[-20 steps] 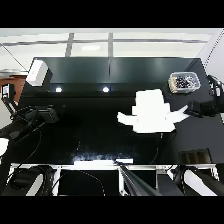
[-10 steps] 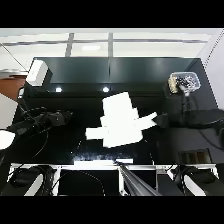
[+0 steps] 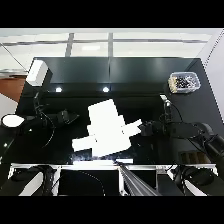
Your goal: Fold the box and place the chain.
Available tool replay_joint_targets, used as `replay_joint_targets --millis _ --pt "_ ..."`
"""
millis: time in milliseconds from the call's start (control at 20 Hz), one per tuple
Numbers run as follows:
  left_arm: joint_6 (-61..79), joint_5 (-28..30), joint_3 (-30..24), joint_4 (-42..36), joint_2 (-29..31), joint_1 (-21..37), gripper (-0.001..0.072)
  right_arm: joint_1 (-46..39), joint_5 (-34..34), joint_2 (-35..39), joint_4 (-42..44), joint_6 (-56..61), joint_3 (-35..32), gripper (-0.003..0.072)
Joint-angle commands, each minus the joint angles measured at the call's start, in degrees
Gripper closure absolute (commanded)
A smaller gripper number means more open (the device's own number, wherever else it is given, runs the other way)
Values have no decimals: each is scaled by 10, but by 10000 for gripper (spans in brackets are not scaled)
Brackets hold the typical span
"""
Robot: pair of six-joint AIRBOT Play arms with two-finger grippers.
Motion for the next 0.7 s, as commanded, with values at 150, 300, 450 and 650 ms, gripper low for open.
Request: replay_joint_targets --millis 150,300,450,650 --pt "196 -101 2 -119 -160 60 29 9 1 0 -17 40 -5 664" --pt "254 -119 2 -165 -200 51 29 9 2 0 -17 42 -5 664" --pt "282 -133 2 -171 -223 19 28 9 3 0 -17 46 -5 664" --pt "309 -129 22 -177 -251 -50 28 9 2 0 -17 50 -5 664"
